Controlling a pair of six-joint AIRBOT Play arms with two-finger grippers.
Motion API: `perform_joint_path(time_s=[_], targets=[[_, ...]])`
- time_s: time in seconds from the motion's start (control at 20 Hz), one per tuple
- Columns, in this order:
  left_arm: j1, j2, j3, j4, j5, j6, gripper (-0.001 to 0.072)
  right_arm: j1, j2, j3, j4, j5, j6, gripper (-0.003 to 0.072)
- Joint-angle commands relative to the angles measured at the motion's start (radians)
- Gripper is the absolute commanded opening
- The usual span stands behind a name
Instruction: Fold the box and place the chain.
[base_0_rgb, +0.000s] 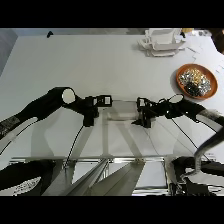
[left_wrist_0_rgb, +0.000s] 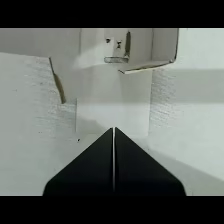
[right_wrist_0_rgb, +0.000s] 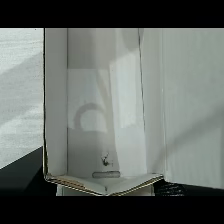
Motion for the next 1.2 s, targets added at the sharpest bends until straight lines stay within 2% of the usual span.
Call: perform_joint_path(time_s=[0.0,0.05,0.1,0.2,0.25,0.3,0.35,0.45,0.8,0.95,1.15], targets=[[0.027,-0.003,-0.030,-0.045,0.023,0.161,0.0134,0.000,0.001,0.000,0.000,0.000,0.001,0.0350],[0.032,-0.003,-0.030,-0.046,0.032,0.188,0.0257,0.000,0.001,0.000,0.000,0.000,0.001,0.0350],[0.031,-0.003,-0.030,-0.053,0.036,0.226,0.0290,0.000,0.001,0.000,0.000,0.000,0.001,0.0350],[0.031,-0.003,-0.030,-0.084,0.040,0.364,0.0294,0.000,0.001,0.000,0.000,0.000,0.001,0.0350],[0.031,-0.003,-0.030,-0.109,0.051,0.438,0.0319,0.000,0.001,0.000,0.001,0.000,0.001,0.0350],[0.031,-0.004,-0.030,-0.140,0.074,0.492,0.0400,0.000,0.001,0.000,0.000,0.000,0.001,0.0350],[0.032,-0.006,-0.030,-0.167,0.106,0.512,0.0420,0.000,0.001,0.000,0.000,0.000,0.001,0.0350],[0.031,-0.008,-0.030,-0.184,0.133,0.512,0.0418,0.000,0.001,0.000,0.000,0.000,0.001,0.0350],[0.005,-0.039,-0.030,-0.267,0.112,0.512,0.0412,0.000,0.001,0.000,0.000,0.000,0.001,0.0350],[-0.024,-0.045,-0.030,-0.271,0.102,0.512,0.0312,0.000,0.001,0.000,0.000,0.000,0.001,0.0350],[-0.026,-0.045,-0.030,-0.299,0.129,0.512,0.0312,0.000,0.001,0.000,0.000,0.000,0.001,0.0350]])
